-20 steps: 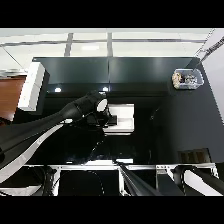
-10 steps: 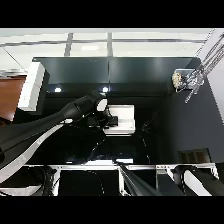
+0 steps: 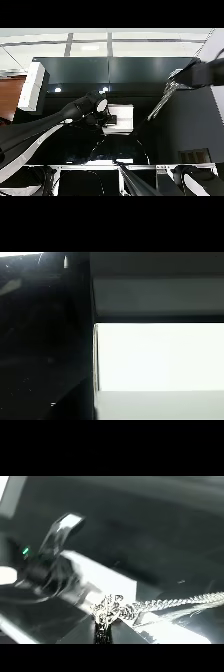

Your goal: Fold the box and place the chain.

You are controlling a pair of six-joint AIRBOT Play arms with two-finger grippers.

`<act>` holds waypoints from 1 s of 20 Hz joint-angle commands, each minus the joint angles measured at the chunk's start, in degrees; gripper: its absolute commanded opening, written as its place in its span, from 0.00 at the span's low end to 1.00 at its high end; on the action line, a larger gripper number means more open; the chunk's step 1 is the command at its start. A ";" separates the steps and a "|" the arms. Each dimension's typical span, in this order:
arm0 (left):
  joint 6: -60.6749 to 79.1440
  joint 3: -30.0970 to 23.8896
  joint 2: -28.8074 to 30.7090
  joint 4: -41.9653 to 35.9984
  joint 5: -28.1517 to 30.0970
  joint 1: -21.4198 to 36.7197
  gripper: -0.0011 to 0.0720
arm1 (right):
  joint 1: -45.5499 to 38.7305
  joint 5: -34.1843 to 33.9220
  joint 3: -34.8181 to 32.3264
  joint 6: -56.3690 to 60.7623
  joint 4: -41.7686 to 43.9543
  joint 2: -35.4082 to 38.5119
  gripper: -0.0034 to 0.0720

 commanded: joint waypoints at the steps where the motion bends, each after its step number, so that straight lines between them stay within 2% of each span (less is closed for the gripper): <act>1: -0.50 0.04 -0.02 1.11 0.24 -0.02 0.05 | 7.52 -4.20 -6.25 1.44 0.72 0.00 0.07; 4: -0.50 0.04 -0.02 1.09 0.13 -0.02 0.05 | 12.22 -11.13 -11.45 1.42 4.15 -0.39 0.07; 8: -0.48 0.07 -0.02 1.07 0.11 -0.02 0.05 | 15.98 -18.93 -15.98 1.68 4.39 -2.23 0.07; 16: -0.48 0.07 -0.02 1.09 0.13 0.00 0.05 | 17.29 -24.06 -25.49 2.12 5.05 -6.64 0.07; 20: -0.48 0.04 -0.02 1.07 0.11 0.00 0.05 | 20.09 -31.26 -28.61 2.08 7.06 -8.07 0.07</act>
